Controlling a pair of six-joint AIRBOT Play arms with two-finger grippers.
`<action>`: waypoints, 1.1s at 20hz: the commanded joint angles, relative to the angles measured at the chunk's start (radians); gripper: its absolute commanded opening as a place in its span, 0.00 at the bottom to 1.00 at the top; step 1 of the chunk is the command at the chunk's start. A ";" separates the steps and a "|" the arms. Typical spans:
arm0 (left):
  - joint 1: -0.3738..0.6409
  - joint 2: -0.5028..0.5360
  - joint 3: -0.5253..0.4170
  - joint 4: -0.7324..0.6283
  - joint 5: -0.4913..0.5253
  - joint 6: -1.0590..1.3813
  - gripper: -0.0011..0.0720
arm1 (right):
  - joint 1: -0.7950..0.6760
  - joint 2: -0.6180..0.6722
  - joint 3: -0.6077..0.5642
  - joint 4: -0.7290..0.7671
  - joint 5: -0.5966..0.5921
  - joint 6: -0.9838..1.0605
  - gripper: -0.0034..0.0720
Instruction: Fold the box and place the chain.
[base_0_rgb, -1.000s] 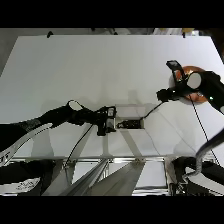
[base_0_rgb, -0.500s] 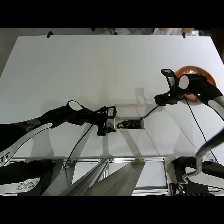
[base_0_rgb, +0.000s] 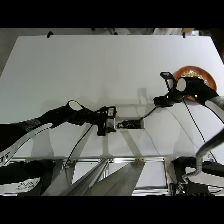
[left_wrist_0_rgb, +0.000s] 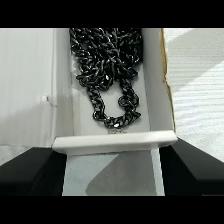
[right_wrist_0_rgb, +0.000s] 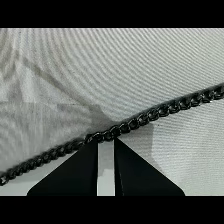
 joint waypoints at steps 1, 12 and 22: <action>0.000 0.000 0.000 0.000 0.000 0.000 0.47 | 0.013 0.018 -0.008 -0.003 0.019 0.002 0.06; 0.000 0.000 0.000 0.000 0.000 0.000 0.47 | 0.164 0.407 -0.008 0.036 0.217 0.000 0.06; 0.000 0.000 0.000 0.000 0.000 0.000 0.47 | 0.379 0.587 -0.013 0.326 0.242 -0.008 0.06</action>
